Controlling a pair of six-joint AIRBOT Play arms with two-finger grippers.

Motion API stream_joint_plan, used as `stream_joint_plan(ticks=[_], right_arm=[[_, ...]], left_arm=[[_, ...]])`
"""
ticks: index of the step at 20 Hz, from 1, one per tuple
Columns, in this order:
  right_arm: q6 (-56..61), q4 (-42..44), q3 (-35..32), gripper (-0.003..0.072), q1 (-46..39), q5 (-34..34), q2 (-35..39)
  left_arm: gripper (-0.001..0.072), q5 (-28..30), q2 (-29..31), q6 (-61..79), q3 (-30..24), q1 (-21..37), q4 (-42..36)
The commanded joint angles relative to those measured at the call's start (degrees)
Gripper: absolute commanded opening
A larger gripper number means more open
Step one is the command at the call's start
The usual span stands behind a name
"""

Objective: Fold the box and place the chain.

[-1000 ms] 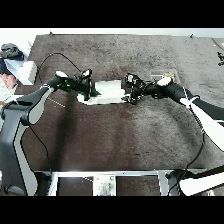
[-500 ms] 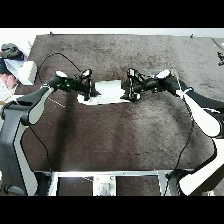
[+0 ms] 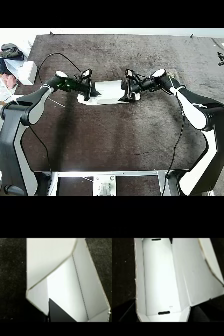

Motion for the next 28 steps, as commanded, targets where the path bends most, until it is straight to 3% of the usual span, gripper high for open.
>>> stream_joint_plan(ticks=[1, 25, 27, 28], right_arm=[[-0.2, -0.1, 1.0, 0.0655, 0.3, 0.7, -1.5], [-0.4, -2.1, 1.1, 0.0603, 1.8, -0.8, -3.7], [-0.4, -2.1, 1.2, 0.0529, 1.8, -0.9, -3.7], [-0.4, -2.1, 1.4, 0.0530, 1.8, -0.8, -3.7]], left_arm=[[0.0013, 0.0, 0.0, 0.0, 0.0, 0.0, 0.0], [0.0013, 0.1, 0.0, 0.0, 0.0, 0.0, 0.0], [0.0013, 0.0, 0.0, 0.0, 0.0, 0.0, 0.0], [0.0013, 0.1, 0.0, 0.0, 0.0, 0.0, 0.0]])
